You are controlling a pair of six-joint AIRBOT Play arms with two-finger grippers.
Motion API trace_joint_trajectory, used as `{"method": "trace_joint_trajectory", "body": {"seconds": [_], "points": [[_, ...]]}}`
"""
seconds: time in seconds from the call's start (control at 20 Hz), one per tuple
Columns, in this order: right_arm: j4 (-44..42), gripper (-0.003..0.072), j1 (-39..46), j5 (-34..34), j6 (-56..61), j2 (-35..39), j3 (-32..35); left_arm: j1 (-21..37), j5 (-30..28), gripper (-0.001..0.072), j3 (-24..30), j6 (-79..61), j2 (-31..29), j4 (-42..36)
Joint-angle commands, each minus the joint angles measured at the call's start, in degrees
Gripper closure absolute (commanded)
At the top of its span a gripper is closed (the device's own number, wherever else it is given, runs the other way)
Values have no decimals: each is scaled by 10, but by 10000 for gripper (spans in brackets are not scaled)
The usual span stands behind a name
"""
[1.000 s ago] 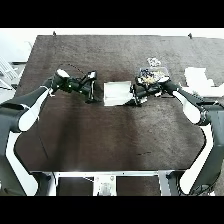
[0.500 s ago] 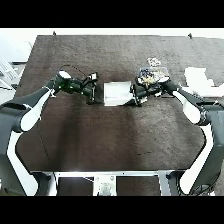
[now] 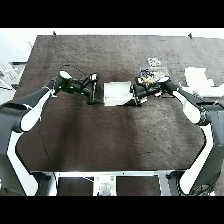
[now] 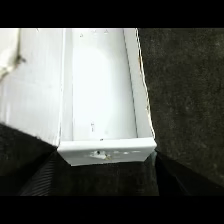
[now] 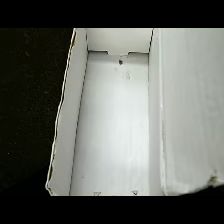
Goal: Fold the box and place the chain.
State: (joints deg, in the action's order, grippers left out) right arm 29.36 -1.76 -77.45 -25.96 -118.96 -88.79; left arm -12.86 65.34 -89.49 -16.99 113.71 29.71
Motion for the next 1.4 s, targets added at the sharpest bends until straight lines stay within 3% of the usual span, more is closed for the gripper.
{"method": "trace_joint_trajectory", "body": {"seconds": [0.0, 1.35], "points": [[0, 119, -1, 0, 0, 0, 0, -7, -6, -11, 0, 0, 0, -2], [0, 119, -1, 0, 0, 0, 0, -26, -69, -11, 0, -31, 38, -51]]}}
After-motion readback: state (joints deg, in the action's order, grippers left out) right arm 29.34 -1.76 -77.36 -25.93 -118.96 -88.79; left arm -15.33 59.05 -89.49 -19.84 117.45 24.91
